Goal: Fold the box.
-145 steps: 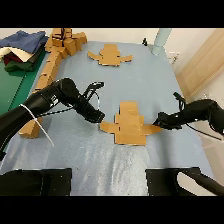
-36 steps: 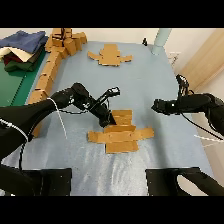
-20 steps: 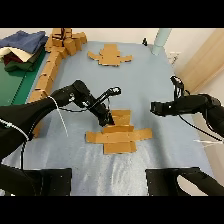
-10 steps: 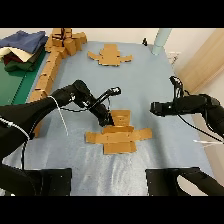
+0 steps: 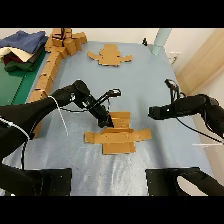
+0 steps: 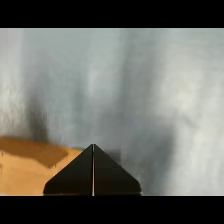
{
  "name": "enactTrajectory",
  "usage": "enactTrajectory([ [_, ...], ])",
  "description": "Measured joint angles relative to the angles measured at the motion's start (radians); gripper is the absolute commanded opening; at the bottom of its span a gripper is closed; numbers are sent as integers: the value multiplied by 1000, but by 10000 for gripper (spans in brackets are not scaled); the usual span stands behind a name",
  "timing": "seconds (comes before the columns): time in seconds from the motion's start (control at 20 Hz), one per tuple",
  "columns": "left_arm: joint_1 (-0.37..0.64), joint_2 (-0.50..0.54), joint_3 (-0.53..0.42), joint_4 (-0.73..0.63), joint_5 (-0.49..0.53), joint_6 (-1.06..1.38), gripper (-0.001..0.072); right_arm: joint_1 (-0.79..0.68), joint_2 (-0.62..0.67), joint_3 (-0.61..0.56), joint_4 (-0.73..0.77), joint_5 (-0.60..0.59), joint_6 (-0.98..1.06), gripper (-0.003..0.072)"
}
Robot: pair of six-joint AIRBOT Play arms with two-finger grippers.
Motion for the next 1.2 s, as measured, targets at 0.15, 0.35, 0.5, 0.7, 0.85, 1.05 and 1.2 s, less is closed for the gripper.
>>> enactTrajectory([
  [0.15,0,0,0,-1,-5,0,13,95,24,-7,3,-118,-36,3],
  [0.35,0,0,0,-2,-8,0,13,338,115,-72,-14,-171,-38,4],
  [0.5,0,0,0,-3,-8,0,13,607,200,-163,-100,-130,27,414],
  [0.7,0,0,0,-4,-8,0,14,895,221,-250,-324,-2,74,579],
  [0.85,0,0,0,-4,-9,0,13,986,168,-272,-508,79,87,579],
  [1.05,0,0,0,-5,-9,0,14,1028,82,-280,-684,175,93,579],
  [1.2,0,0,0,-6,-9,0,14,1039,46,-281,-747,229,97,579],
])
